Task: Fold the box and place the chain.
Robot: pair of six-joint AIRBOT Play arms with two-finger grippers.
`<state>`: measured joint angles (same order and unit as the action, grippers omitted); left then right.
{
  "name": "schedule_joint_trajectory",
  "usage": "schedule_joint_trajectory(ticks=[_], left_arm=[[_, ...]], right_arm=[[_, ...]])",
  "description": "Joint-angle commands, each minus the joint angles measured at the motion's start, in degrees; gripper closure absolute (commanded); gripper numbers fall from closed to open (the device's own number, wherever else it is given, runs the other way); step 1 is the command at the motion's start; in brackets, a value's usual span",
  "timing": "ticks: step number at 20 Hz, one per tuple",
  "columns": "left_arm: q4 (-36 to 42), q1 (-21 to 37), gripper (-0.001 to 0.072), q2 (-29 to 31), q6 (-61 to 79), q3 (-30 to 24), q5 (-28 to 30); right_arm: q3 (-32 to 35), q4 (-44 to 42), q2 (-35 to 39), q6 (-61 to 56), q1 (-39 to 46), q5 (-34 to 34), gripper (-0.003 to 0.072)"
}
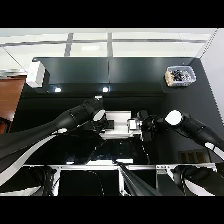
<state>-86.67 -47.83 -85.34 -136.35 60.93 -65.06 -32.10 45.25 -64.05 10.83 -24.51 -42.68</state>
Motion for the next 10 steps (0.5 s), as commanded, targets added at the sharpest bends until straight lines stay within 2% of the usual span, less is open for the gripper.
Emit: schedule_joint_trajectory(ticks=[1,2,5,10], left_arm=[[-0.2,0.3,0.0689,0.0,1.1,0.0,0.0],[-0.2,0.3,0.0689,0.0,1.1,0.0,0.0],[-0.2,0.3,0.0689,0.0,1.1,0.0,0.1],[0.1,0.3,0.0689,0.0,1.1,0.0,0.1]], right_arm=[[0.0,1.7,0.3,0.0,0.0,-1.7,-0.0027],[0.0,1.8,0.3,-0.1,0.0,-2.7,0.0213],[0.0,1.2,0.3,-0.1,-0.3,-3.7,0.0452],[0.0,-9.2,-0.5,-0.1,-0.6,-3.1,0.0457]])
